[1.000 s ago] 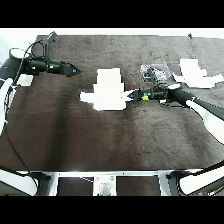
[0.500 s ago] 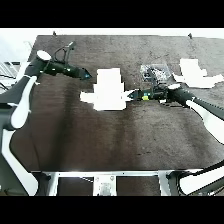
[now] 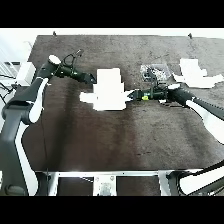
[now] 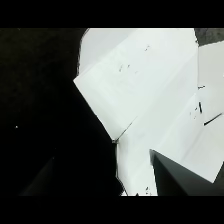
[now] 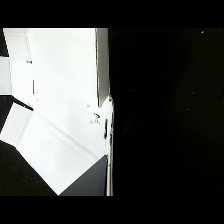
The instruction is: Fold the box and place the chain.
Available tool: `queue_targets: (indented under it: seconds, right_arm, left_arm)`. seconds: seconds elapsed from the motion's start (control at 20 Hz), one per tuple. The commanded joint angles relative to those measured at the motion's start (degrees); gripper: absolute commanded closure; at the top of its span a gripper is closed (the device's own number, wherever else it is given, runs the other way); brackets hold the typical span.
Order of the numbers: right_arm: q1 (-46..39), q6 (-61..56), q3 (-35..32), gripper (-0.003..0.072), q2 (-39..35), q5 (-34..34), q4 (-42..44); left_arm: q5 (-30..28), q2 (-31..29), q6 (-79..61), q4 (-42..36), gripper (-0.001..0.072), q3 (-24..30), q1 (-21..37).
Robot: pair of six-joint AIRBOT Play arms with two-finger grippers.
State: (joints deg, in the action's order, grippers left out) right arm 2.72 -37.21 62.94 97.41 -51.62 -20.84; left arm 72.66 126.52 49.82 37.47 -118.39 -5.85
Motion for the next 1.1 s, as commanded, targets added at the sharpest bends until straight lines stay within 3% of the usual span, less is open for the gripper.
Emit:
queue_targets:
  seconds: [0.0,0.4,0.65,0.7,1.05]
  right_arm:
    - [0.04,-0.02,0.07,0.0680,-0.04,-0.02,0.00]
    - [0.04,0.00,0.07,0.0680,-0.04,-0.04,0.02]
    - [0.04,0.00,0.07,0.0680,-0.04,-0.04,0.02]
    - [0.04,0.00,0.04,0.0680,-0.04,-0.04,0.00]
    - [0.04,0.00,0.07,0.0680,-0.04,-0.02,-0.20]
  left_arm:
    - [1.07,1.60,-2.71,-4.28,0.0037,-0.48,-0.17]
    - [0.94,2.49,-3.37,-4.63,0.0057,-0.46,-2.03]
    - [4.94,2.54,-3.76,-4.90,0.0065,-0.46,-2.03]
    - [4.92,2.54,-3.80,-4.94,0.0151,-0.46,-2.03]
    - [6.05,3.21,-5.88,-9.33,0.0222,0.68,-2.21]
